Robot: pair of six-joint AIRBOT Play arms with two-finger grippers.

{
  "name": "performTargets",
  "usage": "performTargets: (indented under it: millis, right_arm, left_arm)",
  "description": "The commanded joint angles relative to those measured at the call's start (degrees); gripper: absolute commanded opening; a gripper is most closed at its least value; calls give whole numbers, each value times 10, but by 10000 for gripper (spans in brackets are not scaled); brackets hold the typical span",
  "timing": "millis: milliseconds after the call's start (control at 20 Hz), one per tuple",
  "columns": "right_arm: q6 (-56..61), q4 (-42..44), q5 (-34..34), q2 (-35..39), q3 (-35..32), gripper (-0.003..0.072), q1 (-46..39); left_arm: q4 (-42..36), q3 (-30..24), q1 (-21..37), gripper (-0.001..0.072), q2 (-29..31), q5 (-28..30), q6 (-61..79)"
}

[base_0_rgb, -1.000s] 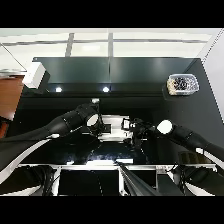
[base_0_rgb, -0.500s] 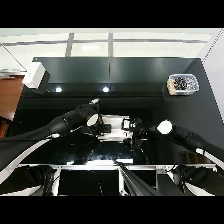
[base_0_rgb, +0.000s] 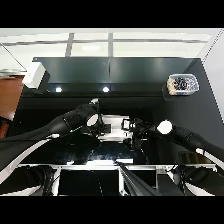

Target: Fold the box and place the chain.

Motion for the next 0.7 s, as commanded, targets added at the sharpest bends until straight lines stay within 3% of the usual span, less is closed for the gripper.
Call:
performTargets:
  millis: [0,50,100,250,300,350,400,650]
  right_arm:
    - [0,0,0,0,0,341,0]
    - [0,0,0,0,0,341,0]
    - [0,0,0,0,0,341,0]
    - [0,1,0,0,0,344,0]
    - [14,2,-1,0,0,476,0]
    - [28,2,-5,0,0,658,0]
    - [32,1,-3,1,1,700,-1]
    - [59,-110,42,30,28,699,-2]
  left_arm:
    - [-1,0,0,258,0,12,0]
    - [-1,0,0,96,0,12,3]
    - [0,0,0,29,0,13,10]
    - [0,0,0,28,0,12,10]
    - [0,1,0,28,1,12,10]
    - [1,0,0,28,2,12,10]
    - [5,0,0,28,5,12,10]
    - [35,0,13,27,20,-16,16]
